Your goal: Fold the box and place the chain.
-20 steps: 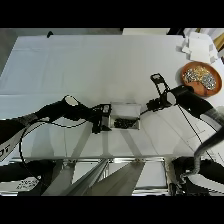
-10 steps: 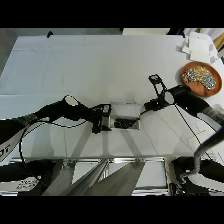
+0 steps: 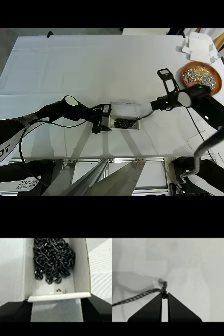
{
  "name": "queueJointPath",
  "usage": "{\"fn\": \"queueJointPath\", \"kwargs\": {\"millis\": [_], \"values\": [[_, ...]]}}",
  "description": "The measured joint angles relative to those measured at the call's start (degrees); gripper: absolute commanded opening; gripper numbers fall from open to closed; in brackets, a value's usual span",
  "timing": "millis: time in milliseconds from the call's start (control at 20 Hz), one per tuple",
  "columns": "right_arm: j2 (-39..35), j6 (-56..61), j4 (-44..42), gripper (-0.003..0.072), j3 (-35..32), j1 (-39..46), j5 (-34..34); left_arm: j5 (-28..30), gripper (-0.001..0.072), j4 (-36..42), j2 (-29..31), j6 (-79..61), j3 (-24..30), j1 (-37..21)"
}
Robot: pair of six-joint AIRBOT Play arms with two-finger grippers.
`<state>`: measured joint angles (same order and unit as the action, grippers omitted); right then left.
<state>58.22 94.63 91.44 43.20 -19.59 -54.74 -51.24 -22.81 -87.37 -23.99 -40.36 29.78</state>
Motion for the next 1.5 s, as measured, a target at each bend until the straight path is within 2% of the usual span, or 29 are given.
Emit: {"fn": "queueJointPath", "kwargs": {"millis": [300,550,850,1300,1350,1450,1500], "values": [[-14.2,-3.9,-10.3,0.0012,0.0,-6.8,-1.7,0.0,0.0412,0.0,0.0,0.0,0.0,0.0],[-18.2,-4.9,-19.4,0.0013,0.0,-15.8,4.5,0.0,0.0412,0.0,0.0,0.0,0.0,0.0],[-15.8,-5.1,-22.9,0.0013,0.0,-23.2,13.2,0.0,0.0412,0.0,0.0,0.0,0.0,0.0],[-5.6,-5.1,-23.3,0.0016,0.0,-26.4,14.0,0.0,0.0412,0.0,0.0,0.0,0.0,0.0],[-4.9,-5.1,-23.1,0.0038,0.0,-26.1,13.9,0.0,0.0412,0.0,0.0,0.0,0.0,0.0],[-3.6,-5.0,-22.9,0.0212,0.0,-25.2,13.7,0.0,0.0412,0.0,0.0,0.0,0.0,0.0],[-3.0,-5.0,-22.8,0.0251,0.0,-24.9,13.7,0.0,0.0412,0.0,0.0,0.0,0.0,0.0]]}}
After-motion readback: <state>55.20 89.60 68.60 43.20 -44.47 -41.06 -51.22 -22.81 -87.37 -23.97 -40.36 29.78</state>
